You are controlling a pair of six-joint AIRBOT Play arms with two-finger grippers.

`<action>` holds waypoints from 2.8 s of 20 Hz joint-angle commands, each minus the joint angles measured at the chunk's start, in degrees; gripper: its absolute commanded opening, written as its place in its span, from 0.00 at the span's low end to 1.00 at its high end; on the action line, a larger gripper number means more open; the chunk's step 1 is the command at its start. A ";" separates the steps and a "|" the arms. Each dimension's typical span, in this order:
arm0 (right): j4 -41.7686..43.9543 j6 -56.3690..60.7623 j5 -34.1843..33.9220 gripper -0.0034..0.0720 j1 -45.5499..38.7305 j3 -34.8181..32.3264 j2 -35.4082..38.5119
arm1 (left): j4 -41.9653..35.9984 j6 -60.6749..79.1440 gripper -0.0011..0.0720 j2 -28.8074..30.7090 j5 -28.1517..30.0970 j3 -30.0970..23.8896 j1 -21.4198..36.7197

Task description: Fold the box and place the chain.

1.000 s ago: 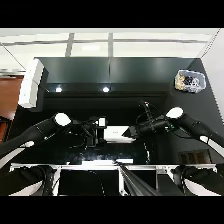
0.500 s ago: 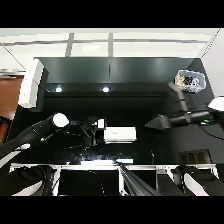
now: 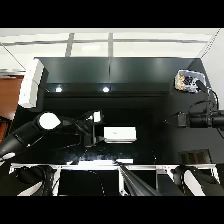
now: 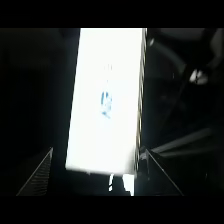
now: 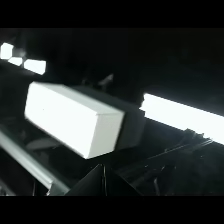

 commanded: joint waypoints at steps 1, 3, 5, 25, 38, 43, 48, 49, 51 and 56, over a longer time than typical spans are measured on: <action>-0.44 0.11 -1.84 0.06 -0.70 -0.33 0.31 | -6.08 -0.33 0.98 -5.51 2.40 3.58 -2.36; -0.44 0.13 -0.81 0.06 -0.70 -0.33 0.31 | -5.99 -0.35 0.98 -10.93 2.56 6.91 -4.39; -0.44 0.13 -0.31 0.06 -0.70 -0.33 0.31 | -5.55 -0.39 0.99 -14.71 1.66 9.86 -5.62; -0.44 0.13 -0.83 0.06 -0.70 -0.33 0.31 | 0.42 -2.10 0.99 -17.64 -3.93 13.68 -7.67; -0.46 0.11 -0.83 0.06 -0.70 -0.33 0.31 | 4.79 -11.37 0.99 -17.97 -2.97 14.67 -7.72; -0.46 0.13 -0.83 0.06 -0.70 -0.33 0.31 | 5.05 -11.39 0.99 -18.05 -4.07 14.67 -8.39; -0.44 0.13 -0.83 0.06 -0.70 -0.33 0.31 | 5.05 -11.37 0.99 -18.08 -4.00 14.67 -8.74; -0.44 0.11 -0.83 0.06 -0.70 -0.33 0.31 | 5.05 -11.30 0.99 -18.08 -4.00 14.67 -8.74; -0.46 0.11 -0.85 0.06 -0.70 -0.33 0.31 | 5.46 -11.26 0.99 -18.10 -3.96 14.67 -8.92; -0.46 0.13 -1.01 0.06 -0.70 -0.33 0.31 | 11.67 -11.41 0.99 -19.30 -1.01 14.67 -12.94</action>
